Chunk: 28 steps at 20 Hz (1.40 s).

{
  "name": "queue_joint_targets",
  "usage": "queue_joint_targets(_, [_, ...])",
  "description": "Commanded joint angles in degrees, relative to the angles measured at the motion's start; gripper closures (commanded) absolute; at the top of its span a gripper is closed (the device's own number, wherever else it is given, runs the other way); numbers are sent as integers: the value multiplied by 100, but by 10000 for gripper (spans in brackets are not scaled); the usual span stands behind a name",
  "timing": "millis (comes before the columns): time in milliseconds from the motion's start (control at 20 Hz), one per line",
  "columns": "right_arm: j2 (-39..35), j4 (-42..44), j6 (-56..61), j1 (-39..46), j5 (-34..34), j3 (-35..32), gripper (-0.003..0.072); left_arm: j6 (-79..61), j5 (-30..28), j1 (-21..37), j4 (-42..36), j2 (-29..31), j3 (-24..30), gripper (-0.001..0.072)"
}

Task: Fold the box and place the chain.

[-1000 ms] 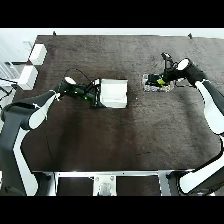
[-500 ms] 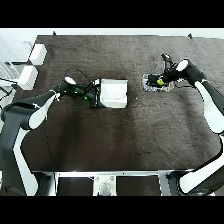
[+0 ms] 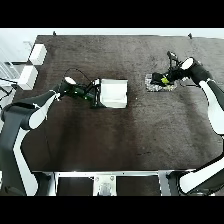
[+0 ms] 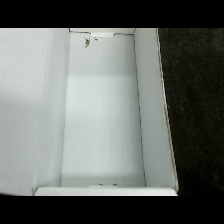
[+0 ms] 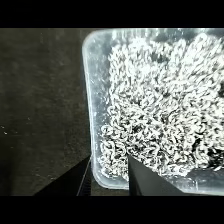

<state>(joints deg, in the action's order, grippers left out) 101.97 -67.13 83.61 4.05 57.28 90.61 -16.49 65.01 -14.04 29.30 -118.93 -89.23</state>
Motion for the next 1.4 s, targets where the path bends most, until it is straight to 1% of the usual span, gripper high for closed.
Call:
queue_joint_targets(0, [-243, 39, -28, 15, 15, 13, 429, -2, 0, 4, 0, 2, -7, 531])
queue_joint_targets(200, [-223, -7, -4, 35, 37, 9, 429, -2, 0, 2, 0, 2, -7, 532])
queue_joint_targets(400, [-155, -452, 144, 35, 127, 0, 428, -2, 0, 2, 0, 2, -7, 531])
queue_joint_targets(550, [-26, -446, 146, 31, 157, -7, 429, -2, -2, 2, 0, 2, -7, 531])
queue_joint_targets(700, [138, -444, 146, 22, 332, -13, 429, -2, 0, 4, 0, 2, -7, 532])
queue_joint_targets(850, [162, -433, 120, -111, 269, -13, 431, -2, -2, 4, 0, 2, -7, 532])
queue_joint_targets(900, [162, -450, 122, -153, 256, -13, 448, -2, 0, 2, 0, 2, -7, 532])
queue_joint_targets(950, [162, -446, 125, -184, 256, -13, 505, -2, 0, 2, 0, 2, -7, 532])
queue_joint_targets(1000, [162, -446, 125, -219, 254, -13, 515, -2, 0, 2, 0, 2, -7, 532])
queue_joint_targets(1050, [162, -448, 125, -219, 256, -13, 571, -2, 0, 2, 0, 2, -7, 532])
queue_joint_targets(1100, [162, -450, 125, -216, 256, -13, 577, -2, 0, 2, 0, 2, -7, 532])
queue_joint_targets(1200, [162, -511, 125, -210, 243, -11, 675, -2, 0, 2, 0, 2, -7, 532])
queue_joint_targets(1350, [131, -647, 127, -210, 232, 76, 677, -2, 0, 2, 0, 2, -7, 532])
